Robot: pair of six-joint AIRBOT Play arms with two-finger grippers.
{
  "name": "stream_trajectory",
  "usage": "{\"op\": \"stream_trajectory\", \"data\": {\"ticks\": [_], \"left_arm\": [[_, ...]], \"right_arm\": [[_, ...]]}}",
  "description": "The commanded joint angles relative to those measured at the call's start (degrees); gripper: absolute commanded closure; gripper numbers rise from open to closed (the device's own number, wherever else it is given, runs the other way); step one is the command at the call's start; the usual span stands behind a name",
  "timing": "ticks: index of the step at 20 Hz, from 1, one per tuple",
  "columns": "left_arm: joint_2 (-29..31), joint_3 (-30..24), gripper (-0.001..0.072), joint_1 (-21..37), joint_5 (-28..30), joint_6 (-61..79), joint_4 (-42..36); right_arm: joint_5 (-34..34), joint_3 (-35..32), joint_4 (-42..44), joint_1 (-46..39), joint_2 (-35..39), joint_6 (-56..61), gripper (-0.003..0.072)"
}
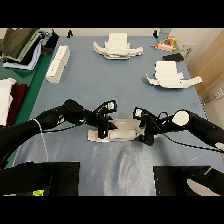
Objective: Fold the box.
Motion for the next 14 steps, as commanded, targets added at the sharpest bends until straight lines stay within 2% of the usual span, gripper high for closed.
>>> {"op": "stream_trajectory", "data": {"ticks": [1,14], "left_arm": [[0.0,0.0,0.0694,0.0,0.0,0.0,0.0],[0.0,0.0,0.0694,0.0,0.0,0.0,0.0]], "right_arm": [[3.1,1.9,6.1,-2.5,-4.5,-11.5,-0.0034],[3.2,2.5,4.1,-2.4,-4.3,-8.5,-0.0029]]}}
